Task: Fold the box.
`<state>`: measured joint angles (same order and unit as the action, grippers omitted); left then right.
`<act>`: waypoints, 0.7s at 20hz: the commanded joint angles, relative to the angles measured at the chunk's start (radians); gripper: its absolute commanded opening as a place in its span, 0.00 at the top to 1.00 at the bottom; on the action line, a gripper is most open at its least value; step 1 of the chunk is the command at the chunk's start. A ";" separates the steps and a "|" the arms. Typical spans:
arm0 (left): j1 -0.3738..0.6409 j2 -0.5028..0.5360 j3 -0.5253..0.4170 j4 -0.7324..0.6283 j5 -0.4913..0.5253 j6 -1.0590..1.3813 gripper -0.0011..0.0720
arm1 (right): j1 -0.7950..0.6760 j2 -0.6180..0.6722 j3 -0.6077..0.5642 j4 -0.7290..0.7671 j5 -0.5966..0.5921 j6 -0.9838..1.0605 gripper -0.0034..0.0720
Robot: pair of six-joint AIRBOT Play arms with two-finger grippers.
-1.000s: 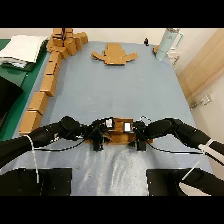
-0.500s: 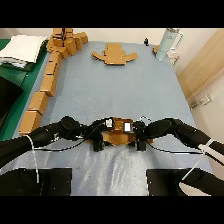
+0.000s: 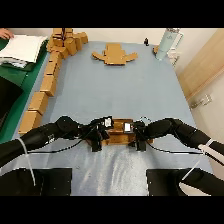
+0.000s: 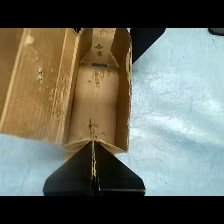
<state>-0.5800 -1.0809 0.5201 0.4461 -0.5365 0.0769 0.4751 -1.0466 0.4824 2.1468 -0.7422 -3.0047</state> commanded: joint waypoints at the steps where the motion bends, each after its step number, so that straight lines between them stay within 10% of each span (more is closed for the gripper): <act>1: 0.002 0.103 0.000 0.324 -0.057 -0.387 0.97 | 0.000 0.001 0.000 -0.001 0.000 0.000 0.23; 7: 0.195 0.339 0.000 0.904 -0.223 -1.572 0.97 | 0.000 0.001 0.000 -0.004 0.000 0.000 0.23; 10: 0.342 0.314 -0.029 0.800 -0.355 -1.646 0.97 | 0.000 0.001 0.000 -0.004 0.000 0.000 0.23; 14: 0.349 0.200 -0.092 0.534 -0.254 -1.536 0.97 | 0.000 0.001 0.000 -0.004 0.000 0.000 0.23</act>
